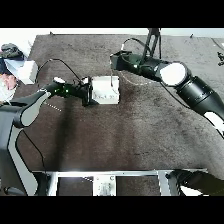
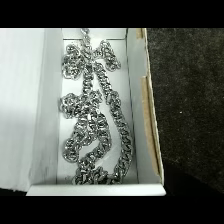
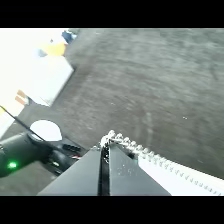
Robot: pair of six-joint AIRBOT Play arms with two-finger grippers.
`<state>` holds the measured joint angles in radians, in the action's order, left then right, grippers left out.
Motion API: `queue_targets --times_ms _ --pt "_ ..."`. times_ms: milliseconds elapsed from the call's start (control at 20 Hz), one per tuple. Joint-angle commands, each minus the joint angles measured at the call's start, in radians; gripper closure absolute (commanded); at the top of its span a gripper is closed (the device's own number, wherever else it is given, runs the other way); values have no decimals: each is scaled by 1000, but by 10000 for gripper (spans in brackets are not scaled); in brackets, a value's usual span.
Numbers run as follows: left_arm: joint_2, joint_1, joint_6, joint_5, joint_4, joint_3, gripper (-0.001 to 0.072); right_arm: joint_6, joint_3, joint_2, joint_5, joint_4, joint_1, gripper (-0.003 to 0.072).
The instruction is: Fold the box and place the chain.
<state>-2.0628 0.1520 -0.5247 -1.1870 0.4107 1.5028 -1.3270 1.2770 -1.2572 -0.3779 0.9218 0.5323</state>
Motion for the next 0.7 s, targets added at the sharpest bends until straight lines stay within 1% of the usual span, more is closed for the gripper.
queue_targets --times_ms 0,100,300,350,400,450,500,650 --pt "-1 0 0 1 0 0 292 -2 0 -15 49 -21 34 678" --pt "0 0 0 0 0 0 292 0 1 -36 55 -51 34 678" --pt "0 0 0 0 0 0 292 0 0 -132 23 -33 34 677" --pt "0 0 0 0 0 0 292 0 0 -160 1 -14 32 650" --pt "0 0 0 0 0 0 292 0 -1 -183 -30 11 23 383" --pt "0 0 0 0 0 0 292 -1 -3 -200 -72 41 6 270" --pt "0 0 0 1 0 0 292 -1 -12 -204 -109 47 -21 284" --pt "0 0 0 0 0 0 292 -1 -63 -184 -171 76 -121 283"
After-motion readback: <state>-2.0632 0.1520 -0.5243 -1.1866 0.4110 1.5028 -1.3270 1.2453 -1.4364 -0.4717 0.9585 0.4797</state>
